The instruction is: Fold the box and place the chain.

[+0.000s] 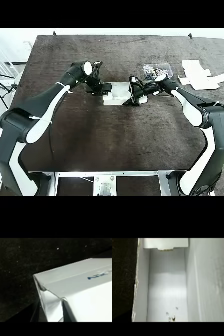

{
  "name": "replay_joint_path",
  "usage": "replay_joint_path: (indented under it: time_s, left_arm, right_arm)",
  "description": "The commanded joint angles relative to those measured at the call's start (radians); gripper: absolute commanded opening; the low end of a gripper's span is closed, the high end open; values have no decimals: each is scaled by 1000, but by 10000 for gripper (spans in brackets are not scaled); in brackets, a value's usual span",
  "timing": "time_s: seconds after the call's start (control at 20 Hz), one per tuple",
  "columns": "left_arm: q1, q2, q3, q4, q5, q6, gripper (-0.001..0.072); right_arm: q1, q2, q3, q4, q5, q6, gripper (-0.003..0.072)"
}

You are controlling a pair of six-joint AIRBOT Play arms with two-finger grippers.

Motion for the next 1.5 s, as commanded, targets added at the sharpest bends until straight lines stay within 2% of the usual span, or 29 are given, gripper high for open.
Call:
replay_joint_path:
  time_s: [0.0, 0.3, 0.5, 0.6, 1.05, 1.45]
  left_arm:
    - [-10, -8, 13, 32, -37, -38, 348]
    - [-29, -17, 42, 79, -73, -72, 347]
    - [-48, -81, 185, 160, -202, -97, 346]
    - [-58, -116, 247, 165, -227, -114, 346]
    - [-72, -140, 253, 178, -193, -175, 345]
    - [-74, -142, 253, 262, -223, -186, 326]
  right_arm:
    - [1, 0, 0, 0, 0, 0, 587]
    - [1, 0, 0, 0, 0, 0, 587]
    - [1, 0, 0, 0, 0, 0, 586]
    - [1, 0, 0, 0, 0, 0, 586]
    - [1, 0, 0, 0, 0, 0, 587]
    - [1, 0, 0, 0, 0, 0, 587]
